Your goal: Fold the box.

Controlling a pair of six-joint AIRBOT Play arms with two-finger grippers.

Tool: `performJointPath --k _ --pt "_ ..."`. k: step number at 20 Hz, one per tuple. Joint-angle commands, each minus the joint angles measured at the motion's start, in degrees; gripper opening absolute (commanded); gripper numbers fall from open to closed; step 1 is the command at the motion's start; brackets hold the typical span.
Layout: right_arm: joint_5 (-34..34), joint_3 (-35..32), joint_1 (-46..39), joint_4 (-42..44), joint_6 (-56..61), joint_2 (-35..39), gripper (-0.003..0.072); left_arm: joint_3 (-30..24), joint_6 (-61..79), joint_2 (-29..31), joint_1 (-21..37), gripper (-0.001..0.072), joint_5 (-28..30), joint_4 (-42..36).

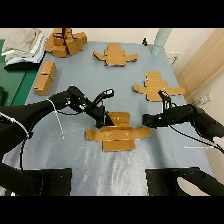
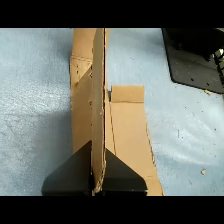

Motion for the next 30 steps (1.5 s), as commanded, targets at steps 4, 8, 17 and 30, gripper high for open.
performJointPath --k 4,8,17,30 --pt "-5.9 0.07 7.45 -4.17 -0.66 9.38 0.0002 0.07 -3.67 -0.02 0.02 0.0015 -0.63 0.13" --pt "-6.88 -0.68 23.06 -12.22 -0.66 12.57 0.0002 0.07 -3.67 -0.02 0.02 0.0015 -0.66 0.13" --pt "1.49 -6.58 58.03 -43.47 -0.7 3.5 0.0529 0.07 -3.67 -0.02 0.02 0.0015 -0.66 0.15" --pt "2.67 -3.23 57.99 -63.58 14.14 -1.66 0.0527 0.07 -3.67 -0.02 0.02 0.0015 -0.66 0.13"
